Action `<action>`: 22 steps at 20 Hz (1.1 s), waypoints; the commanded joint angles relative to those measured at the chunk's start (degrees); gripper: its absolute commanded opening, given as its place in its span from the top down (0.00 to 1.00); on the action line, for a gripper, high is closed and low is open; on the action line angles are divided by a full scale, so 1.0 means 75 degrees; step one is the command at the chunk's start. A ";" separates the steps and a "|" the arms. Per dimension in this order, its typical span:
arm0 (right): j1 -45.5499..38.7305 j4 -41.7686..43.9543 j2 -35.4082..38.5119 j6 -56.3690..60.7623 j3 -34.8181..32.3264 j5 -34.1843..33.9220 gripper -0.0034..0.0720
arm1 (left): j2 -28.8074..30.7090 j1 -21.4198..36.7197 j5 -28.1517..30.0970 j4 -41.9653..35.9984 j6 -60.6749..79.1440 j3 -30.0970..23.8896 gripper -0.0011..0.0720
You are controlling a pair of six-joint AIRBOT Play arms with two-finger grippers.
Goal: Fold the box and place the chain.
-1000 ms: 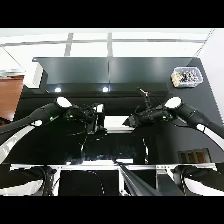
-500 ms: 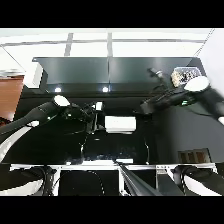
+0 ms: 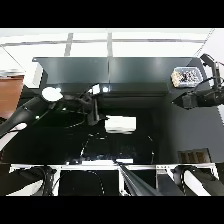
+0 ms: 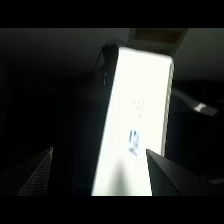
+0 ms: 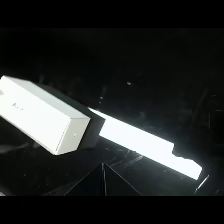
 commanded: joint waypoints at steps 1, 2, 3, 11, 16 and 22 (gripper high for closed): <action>-0.0236 -0.0058 0.0105 -0.0003 0.0009 -0.0070 0.94 | -0.0828 -0.0866 0.0230 -0.0224 -0.0659 0.0918 0.01; -0.0236 -0.0061 0.0105 -0.0012 0.0009 -0.0064 0.94 | -0.1163 -0.1093 0.0198 -0.0224 -0.0799 0.1209 0.01; -0.0236 -0.0061 0.0105 -0.0026 0.0009 -0.0067 0.94 | -0.1425 -0.1276 0.0201 -0.0224 -0.0831 0.1405 0.02; -0.0236 -0.0064 0.0105 -0.0041 0.0009 0.0044 0.94 | -0.2005 -0.1574 0.0114 0.0012 -0.1037 0.1556 0.02; -0.0236 -0.0070 0.0105 -0.0041 0.0009 0.0009 0.94 | -0.2022 -0.1603 0.0023 0.0370 -0.1416 0.1556 0.02; -0.0236 -0.0064 0.0105 -0.0038 0.0009 0.0015 0.94 | -0.2127 -0.1638 -0.0242 0.0428 -0.1571 0.1556 0.02</action>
